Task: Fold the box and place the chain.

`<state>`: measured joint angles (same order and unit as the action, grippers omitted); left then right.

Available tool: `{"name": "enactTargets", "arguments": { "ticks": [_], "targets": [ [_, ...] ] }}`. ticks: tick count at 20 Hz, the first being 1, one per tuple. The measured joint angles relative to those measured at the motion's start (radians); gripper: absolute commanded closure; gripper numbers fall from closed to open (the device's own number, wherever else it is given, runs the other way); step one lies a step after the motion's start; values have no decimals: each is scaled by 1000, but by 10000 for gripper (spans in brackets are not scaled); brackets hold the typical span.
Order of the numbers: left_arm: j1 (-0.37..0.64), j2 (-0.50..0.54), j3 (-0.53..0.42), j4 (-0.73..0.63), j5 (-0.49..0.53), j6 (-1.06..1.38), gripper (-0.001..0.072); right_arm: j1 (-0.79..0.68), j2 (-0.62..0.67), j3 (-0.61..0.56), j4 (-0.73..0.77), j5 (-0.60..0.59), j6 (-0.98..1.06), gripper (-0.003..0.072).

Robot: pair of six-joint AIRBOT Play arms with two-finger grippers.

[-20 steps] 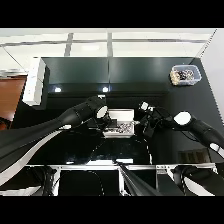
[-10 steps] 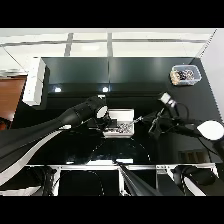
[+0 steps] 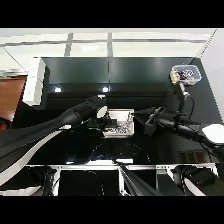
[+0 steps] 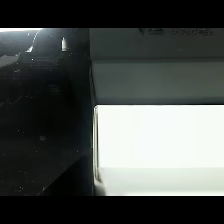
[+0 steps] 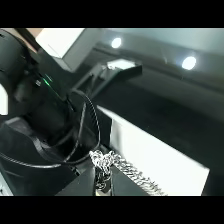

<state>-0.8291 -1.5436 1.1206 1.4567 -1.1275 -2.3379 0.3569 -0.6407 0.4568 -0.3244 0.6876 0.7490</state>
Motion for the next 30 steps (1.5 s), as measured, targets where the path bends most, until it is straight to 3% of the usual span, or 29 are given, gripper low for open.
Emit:
{"name": "enactTargets", "arguments": {
  "ticks": [1,2,4,6,14,15,16,17,24,30],
  "targets": [
    [0,0,0,0,0,0,679,12,-24,-8,8,-11,2,457],
    [0,0,0,0,0,0,679,21,-48,-14,16,-20,4,404],
    [0,0,0,0,0,0,678,29,-80,-20,21,-29,4,406],
    [0,0,0,0,0,0,679,11,-96,-19,-13,-32,6,492],
    [2,0,1,8,-2,17,667,-174,-107,-16,-132,9,7,494],
    [4,-1,3,11,-4,22,506,-183,-107,-16,-138,29,7,493],
    [5,-1,8,19,-11,24,257,-189,-107,-16,-146,49,6,493],
    [5,-1,15,21,-11,24,182,-194,-107,-16,-153,69,7,493],
    [-22,102,69,76,-77,56,185,-204,-107,-16,-184,167,6,493],
    [7,348,27,333,-243,80,186,-204,-107,-16,-203,190,6,493]
  ]
}}
